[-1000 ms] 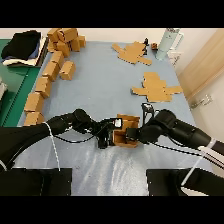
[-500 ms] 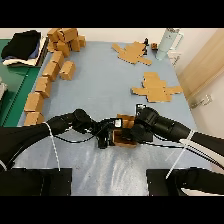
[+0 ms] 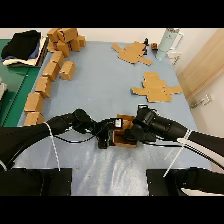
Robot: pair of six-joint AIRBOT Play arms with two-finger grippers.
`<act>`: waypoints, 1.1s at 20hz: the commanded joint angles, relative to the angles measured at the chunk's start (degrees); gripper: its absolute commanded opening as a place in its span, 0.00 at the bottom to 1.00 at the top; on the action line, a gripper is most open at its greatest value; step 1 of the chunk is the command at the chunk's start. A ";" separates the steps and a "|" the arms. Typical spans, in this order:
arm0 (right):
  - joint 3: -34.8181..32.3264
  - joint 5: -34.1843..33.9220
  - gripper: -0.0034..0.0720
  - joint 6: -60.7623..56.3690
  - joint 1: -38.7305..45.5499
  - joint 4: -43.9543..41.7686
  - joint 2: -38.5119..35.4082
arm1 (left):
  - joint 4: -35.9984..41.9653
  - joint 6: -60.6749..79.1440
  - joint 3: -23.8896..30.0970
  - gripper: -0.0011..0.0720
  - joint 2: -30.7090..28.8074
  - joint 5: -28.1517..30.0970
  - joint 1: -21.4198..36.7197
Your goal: Fold the box.
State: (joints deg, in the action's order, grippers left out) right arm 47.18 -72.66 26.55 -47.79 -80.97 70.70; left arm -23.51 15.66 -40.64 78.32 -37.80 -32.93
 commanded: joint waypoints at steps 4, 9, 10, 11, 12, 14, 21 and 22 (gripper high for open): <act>0.07 0.17 0.54 1.55 -0.09 -1.86 -0.04 | -0.07 0.13 -0.02 0.67 -0.04 0.11 0.04; 2.56 0.11 0.54 3.54 -0.17 -6.27 -0.96 | -0.07 0.13 -0.02 0.67 -0.04 0.11 0.07; 3.63 0.13 0.54 3.54 -0.20 -6.36 -1.79 | -0.07 0.13 -0.02 0.67 -0.04 0.11 0.04; 4.74 -0.37 0.54 3.52 -0.20 -6.34 -2.91 | -0.07 0.13 -0.02 0.67 -0.04 0.11 0.04; 5.92 -2.08 0.54 3.50 -0.20 -6.12 -4.04 | -0.07 0.13 0.00 0.67 -0.04 0.11 0.04; 7.65 -6.88 0.54 3.50 -0.07 -4.20 -6.29 | -0.07 0.13 0.00 0.67 -0.04 0.11 0.04; 8.22 -19.04 0.11 7.91 6.21 5.03 -12.63 | -0.07 0.13 -0.02 0.67 -0.04 0.11 0.04; 7.93 -16.65 0.06 12.33 10.16 4.59 -12.00 | -0.07 0.13 -0.02 0.67 -0.04 0.11 0.04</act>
State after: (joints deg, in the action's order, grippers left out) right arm 55.20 -88.01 32.36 -43.07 -79.42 59.51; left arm -23.57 15.79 -40.64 78.32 -37.69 -32.93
